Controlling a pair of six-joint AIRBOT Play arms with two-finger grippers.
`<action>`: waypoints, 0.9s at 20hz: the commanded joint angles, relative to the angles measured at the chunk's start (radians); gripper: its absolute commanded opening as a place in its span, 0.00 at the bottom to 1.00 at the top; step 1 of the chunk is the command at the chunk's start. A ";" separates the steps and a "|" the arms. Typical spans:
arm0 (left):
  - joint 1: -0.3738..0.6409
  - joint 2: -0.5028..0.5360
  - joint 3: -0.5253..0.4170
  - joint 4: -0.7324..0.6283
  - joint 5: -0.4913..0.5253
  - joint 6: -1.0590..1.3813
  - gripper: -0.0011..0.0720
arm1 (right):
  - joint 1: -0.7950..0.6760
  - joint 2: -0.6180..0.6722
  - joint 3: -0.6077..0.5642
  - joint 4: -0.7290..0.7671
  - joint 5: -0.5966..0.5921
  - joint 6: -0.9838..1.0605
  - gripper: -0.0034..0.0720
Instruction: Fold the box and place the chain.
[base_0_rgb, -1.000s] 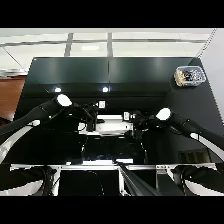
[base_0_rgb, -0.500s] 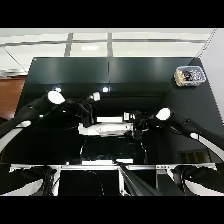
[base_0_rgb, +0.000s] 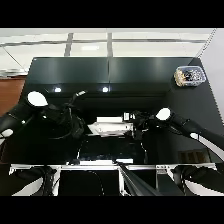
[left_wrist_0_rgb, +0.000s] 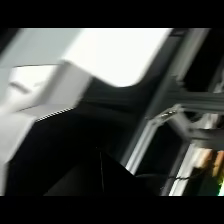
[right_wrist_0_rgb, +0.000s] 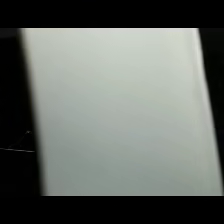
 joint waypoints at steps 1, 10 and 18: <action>-0.062 -0.012 -0.043 -0.225 0.170 0.080 0.05 | 0.001 -0.001 0.001 0.000 0.000 0.000 0.31; -0.060 -0.169 -0.024 -0.193 0.563 0.170 0.05 | 0.001 -0.001 0.001 0.000 0.000 0.000 0.31; -0.035 -0.230 -0.001 -0.173 0.481 0.170 0.05 | 0.001 -0.001 0.001 0.000 0.000 0.000 0.31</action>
